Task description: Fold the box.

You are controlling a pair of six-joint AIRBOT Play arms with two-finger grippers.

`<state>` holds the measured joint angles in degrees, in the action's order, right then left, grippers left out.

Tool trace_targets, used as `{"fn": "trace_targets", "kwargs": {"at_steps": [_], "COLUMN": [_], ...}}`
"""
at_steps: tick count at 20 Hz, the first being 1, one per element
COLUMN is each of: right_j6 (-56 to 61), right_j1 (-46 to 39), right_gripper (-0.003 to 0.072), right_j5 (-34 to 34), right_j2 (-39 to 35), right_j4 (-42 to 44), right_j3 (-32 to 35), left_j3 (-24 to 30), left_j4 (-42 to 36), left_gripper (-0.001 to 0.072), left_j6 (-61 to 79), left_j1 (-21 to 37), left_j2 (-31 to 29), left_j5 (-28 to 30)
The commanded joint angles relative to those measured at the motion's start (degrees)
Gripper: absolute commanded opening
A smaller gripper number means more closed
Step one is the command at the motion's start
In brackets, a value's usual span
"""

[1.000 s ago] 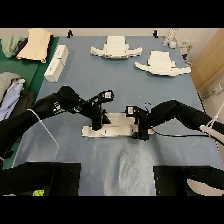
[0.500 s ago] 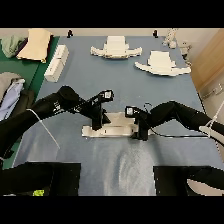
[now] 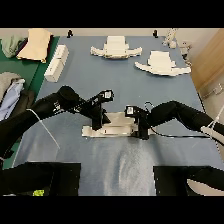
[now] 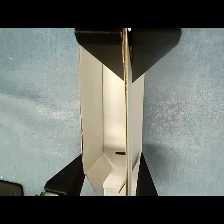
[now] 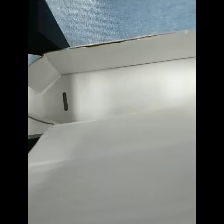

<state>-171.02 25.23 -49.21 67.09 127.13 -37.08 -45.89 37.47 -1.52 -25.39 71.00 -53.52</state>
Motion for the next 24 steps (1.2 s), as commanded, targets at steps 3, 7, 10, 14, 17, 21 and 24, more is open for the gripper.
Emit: {"fn": "trace_targets", "kwargs": {"at_steps": [3, 7, 10, 14, 17, 21, 24], "right_j6": [-0.1, -1.0, -1.0, -1.0, -1.0, -1.0, -1.0], "right_j1": [-0.2, -0.1, 0.2, 0.2, 0.8, 2.1, 1.8], "right_gripper": [0.0655, 0.0655, 0.0655, 0.0655, 0.0655, 0.0655, 0.0655], "right_j5": [1.2, 5.2, 5.4, 5.5, 5.9, 5.9, 5.9], "right_j2": [-2.5, -2.5, -2.5, -1.9, -1.5, -0.9, -0.9], "right_j4": [0.3, 1.4, 1.0, 1.0, 1.0, 0.6, 0.2], "right_j3": [2.0, 4.2, 4.2, 4.2, 4.2, 4.2, 4.2], "left_j3": [-0.1, -0.1, -0.1, -0.1, -0.1, -0.1, -0.1], "left_j4": [0.0, 0.0, 0.0, 0.0, 0.0, 0.0, 0.0], "left_gripper": [0.0016, 0.0016, 0.0016, 0.0016, 0.0016, 0.0016, 0.0016], "left_j6": [0.0, 0.0, 0.0, 0.0, 0.0, 0.0, 0.0], "left_j1": [0.0, 0.0, 0.0, 0.0, 0.0, 0.0, 0.0], "left_j2": [0.0, 0.0, 0.0, 0.0, 0.0, 0.0, 0.0], "left_j5": [0.0, -0.1, 0.0, -0.1, 0.0, 0.0, 0.0]}}
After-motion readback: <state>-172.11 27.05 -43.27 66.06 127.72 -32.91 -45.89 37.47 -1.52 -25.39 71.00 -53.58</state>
